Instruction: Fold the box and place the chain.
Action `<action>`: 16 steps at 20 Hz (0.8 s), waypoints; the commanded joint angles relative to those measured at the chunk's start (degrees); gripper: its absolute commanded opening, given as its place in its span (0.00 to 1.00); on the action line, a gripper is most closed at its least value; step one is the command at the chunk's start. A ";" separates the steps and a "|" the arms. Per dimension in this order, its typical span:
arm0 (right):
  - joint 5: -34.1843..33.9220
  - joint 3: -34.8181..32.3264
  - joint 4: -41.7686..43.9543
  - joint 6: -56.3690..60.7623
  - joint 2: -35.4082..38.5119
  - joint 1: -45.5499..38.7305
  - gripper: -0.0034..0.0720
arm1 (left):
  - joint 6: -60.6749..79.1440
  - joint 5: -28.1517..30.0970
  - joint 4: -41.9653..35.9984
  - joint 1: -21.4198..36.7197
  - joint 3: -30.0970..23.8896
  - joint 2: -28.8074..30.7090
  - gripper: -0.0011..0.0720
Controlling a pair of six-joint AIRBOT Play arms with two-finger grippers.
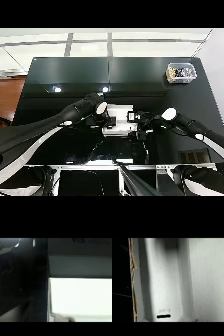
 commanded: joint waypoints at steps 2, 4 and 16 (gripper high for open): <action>0.02 -0.02 0.00 0.00 0.00 0.04 0.13 | -0.13 0.22 0.02 -0.02 0.04 -0.02 0.50; 0.04 -0.02 0.00 0.00 0.00 0.04 0.13 | -0.11 0.66 0.00 -0.04 0.04 -0.02 0.05; 3.32 0.04 -7.04 10.99 7.39 -0.13 0.94 | 1.81 -0.63 0.02 -0.04 0.04 0.00 0.05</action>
